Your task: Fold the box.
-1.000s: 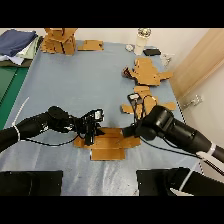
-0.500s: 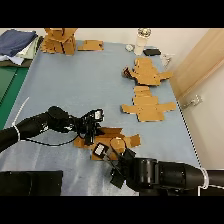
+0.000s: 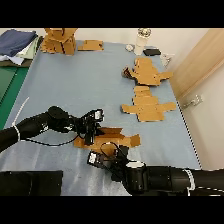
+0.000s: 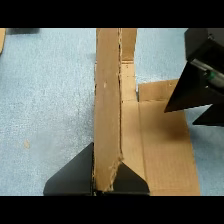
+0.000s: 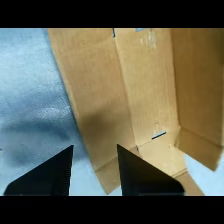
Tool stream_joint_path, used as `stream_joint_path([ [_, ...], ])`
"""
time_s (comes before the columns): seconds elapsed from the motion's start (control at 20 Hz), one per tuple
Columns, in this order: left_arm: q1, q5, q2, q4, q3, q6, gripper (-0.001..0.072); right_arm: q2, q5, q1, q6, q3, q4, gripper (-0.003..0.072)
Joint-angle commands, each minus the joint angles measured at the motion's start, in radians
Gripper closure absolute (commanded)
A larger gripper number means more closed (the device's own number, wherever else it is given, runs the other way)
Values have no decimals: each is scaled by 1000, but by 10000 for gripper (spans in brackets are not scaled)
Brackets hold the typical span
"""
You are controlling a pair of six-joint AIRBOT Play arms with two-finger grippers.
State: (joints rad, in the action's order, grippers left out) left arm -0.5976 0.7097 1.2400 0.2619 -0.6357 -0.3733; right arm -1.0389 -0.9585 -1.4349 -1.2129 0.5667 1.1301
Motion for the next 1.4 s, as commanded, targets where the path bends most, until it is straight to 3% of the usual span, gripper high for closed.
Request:
stream_joint_path([
  [0.0,0,0,0,0,0,0,694,-21,0,-2,25,-1,-91,276],
  [0.3,0,0,0,0,0,0,695,-9,-39,-3,257,21,-166,276],
  [0.55,0,0,0,0,0,0,694,2,-80,-2,263,26,-148,273],
  [0.6,0,0,0,0,0,0,694,11,-91,-2,262,27,-159,231],
  [0.8,0,0,0,0,0,0,694,101,-60,61,250,-17,-167,229],
  [1.05,0,0,0,0,0,0,694,278,95,190,106,-117,-120,229],
  [1.35,0,0,0,0,0,0,694,305,163,411,-385,-117,167,229],
])
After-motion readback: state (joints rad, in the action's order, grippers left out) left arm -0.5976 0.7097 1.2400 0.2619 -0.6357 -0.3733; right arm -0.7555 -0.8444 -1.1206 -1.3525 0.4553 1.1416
